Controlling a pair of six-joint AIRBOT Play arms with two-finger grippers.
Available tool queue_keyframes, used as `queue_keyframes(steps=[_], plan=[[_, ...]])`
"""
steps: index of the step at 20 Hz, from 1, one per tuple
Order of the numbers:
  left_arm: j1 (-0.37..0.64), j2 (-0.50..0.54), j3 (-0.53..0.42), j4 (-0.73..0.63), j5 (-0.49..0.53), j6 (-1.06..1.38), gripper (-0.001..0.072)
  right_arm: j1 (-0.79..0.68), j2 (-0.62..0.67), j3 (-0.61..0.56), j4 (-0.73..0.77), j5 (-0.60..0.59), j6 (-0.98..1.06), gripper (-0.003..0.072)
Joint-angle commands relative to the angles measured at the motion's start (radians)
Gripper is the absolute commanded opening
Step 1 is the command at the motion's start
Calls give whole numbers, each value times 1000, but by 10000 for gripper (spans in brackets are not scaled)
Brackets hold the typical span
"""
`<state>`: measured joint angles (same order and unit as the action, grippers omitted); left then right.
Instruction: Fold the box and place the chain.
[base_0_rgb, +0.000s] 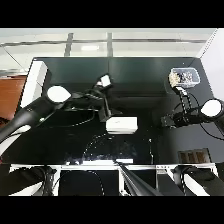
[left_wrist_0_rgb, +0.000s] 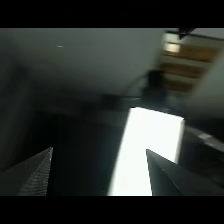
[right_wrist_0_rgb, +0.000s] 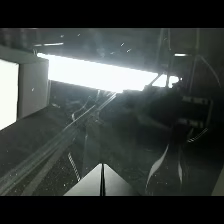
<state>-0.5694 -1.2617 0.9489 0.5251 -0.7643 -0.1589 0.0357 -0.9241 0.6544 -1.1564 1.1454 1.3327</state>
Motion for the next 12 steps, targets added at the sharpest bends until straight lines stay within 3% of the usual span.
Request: queue_keyframes(steps=[1, 3, 5, 12], plan=[[-73, -173, 137, 160, -64, -176, 710, 0, 1, 0, -4, -13, -1, 11], [-111, -259, 221, 307, -151, -320, 709, 0, 1, 0, -4, -14, -1, 11], [-129, -320, 286, 338, -262, -340, 710, 0, 1, 0, -5, -14, -1, 11], [-151, -338, 318, 345, -277, -341, 710, 0, 1, 0, -4, -25, -1, 11]])
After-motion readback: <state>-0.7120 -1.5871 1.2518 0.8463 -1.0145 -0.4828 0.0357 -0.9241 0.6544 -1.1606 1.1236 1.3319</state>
